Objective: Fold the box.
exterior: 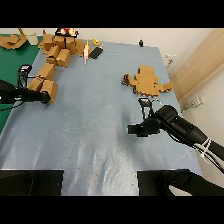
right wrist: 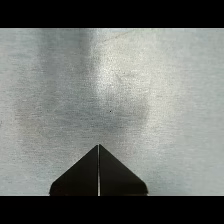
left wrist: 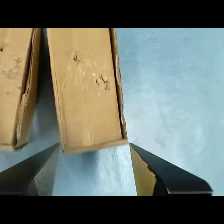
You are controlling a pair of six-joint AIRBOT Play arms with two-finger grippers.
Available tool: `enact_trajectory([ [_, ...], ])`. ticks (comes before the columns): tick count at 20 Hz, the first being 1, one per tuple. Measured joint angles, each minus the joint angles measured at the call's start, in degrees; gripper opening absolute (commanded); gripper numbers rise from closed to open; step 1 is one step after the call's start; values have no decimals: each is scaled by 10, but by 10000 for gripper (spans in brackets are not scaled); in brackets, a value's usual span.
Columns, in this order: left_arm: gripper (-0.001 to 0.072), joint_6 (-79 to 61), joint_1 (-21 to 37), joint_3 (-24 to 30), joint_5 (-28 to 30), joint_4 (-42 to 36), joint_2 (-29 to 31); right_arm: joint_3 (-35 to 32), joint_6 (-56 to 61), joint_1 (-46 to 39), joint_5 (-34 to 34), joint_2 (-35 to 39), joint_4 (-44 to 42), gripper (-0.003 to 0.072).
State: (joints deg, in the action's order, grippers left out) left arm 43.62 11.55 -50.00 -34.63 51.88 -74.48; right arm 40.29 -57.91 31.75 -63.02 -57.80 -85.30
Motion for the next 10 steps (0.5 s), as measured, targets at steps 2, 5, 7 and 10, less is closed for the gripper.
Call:
enact_trajectory([
  [2, 686, 38, 5, -13, -42, 55, 20, 0, 0, 0, 0, 0, 0, 5],
  [5, 679, 75, 5, -27, -106, 92, 61, 0, 0, 0, 0, 0, 0, 5],
  [7, 282, 88, -10, -31, -144, 84, 92, 0, 0, 0, 0, 0, 0, 5],
  [10, 13, 96, -59, -33, -197, 38, 129, 0, 0, 0, 0, 0, 0, 5],
])
